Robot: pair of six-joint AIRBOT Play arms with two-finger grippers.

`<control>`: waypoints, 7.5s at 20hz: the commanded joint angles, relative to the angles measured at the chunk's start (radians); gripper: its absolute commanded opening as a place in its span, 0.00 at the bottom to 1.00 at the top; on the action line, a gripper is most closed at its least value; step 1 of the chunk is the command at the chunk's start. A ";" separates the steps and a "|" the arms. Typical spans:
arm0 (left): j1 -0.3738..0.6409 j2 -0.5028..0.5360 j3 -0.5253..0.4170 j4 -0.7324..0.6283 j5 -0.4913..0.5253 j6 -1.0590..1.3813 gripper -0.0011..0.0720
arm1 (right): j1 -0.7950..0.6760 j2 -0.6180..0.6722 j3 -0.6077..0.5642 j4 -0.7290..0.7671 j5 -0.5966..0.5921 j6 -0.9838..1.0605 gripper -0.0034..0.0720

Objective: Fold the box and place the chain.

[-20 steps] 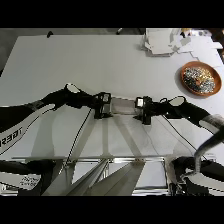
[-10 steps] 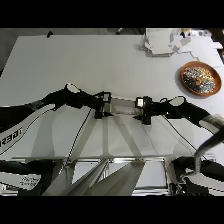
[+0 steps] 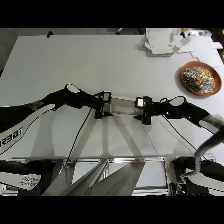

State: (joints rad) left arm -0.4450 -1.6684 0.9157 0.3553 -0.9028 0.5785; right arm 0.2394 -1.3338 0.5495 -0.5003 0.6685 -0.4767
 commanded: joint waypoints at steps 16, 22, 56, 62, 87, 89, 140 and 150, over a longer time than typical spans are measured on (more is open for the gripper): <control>0.001 -0.001 0.001 0.000 0.000 0.000 0.30 | -0.003 0.008 0.000 -0.016 -0.013 0.016 0.99; 0.001 -0.001 0.001 0.000 -0.003 0.000 0.30 | -0.120 0.128 0.000 -0.268 0.092 0.291 0.98; 0.001 0.000 0.001 0.000 -0.006 0.000 0.30 | 0.066 0.360 0.000 0.012 0.113 0.517 0.07; 0.001 0.000 0.001 0.000 -0.006 0.000 0.30 | 0.070 0.216 0.020 0.183 -0.178 0.494 0.07; 0.001 0.000 0.001 0.000 -0.006 0.000 0.30 | -0.075 0.347 0.018 -0.449 0.283 0.359 0.16; 0.001 0.000 0.001 0.000 -0.006 0.000 0.30 | -0.075 0.320 0.013 -0.411 0.260 0.309 0.22; 0.001 0.000 0.001 0.000 -0.006 0.000 0.30 | -0.137 0.488 0.012 -0.473 0.099 1.213 0.07; 0.001 0.000 0.001 0.000 -0.006 0.000 0.30 | -0.356 0.246 -0.090 -0.348 0.134 1.590 0.07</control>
State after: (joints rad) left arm -0.4442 -1.6688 0.9161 0.3550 -0.9092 0.5793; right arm -0.0948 -0.9977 0.4820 -0.9428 0.7807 1.0630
